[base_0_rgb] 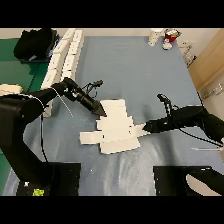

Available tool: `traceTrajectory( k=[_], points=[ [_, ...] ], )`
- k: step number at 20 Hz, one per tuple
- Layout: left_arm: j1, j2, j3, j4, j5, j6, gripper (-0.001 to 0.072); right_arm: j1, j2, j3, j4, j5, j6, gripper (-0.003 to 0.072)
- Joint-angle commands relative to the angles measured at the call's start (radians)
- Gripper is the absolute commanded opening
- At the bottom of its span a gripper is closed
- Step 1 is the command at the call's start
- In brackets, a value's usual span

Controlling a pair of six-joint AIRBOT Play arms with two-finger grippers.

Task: Fold the box.

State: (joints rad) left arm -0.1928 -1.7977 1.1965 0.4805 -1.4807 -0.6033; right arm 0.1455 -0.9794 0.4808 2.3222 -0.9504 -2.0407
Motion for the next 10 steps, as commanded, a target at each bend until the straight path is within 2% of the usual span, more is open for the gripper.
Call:
traceTrajectory(
  k=[1,2,3,5,10],
  points=[
    [-0.002,0.0,0.003,-0.019,0.0,0.048,0.0011,0.0,0.0,0.005,-0.022,0.009,-0.011,0.0139],
    [-0.005,0.003,0.008,-0.024,0.008,0.074,0.001,0.0,0.0,0.014,-0.039,0.013,-0.01,0.0319],
    [-0.009,0.011,0.014,-0.025,0.018,0.109,0.001,0.0,0.0,0.028,-0.066,0.021,-0.009,0.0371],
    [-0.022,0.048,0.014,-0.024,0.052,0.231,0.0008,-0.002,0.0,0.068,-0.142,0.039,0.036,0.037],
    [-0.072,0.171,0.012,-0.024,0.182,0.378,0.0007,-0.002,0.0,0.178,-0.455,0.056,0.292,0.037]
  ],
)
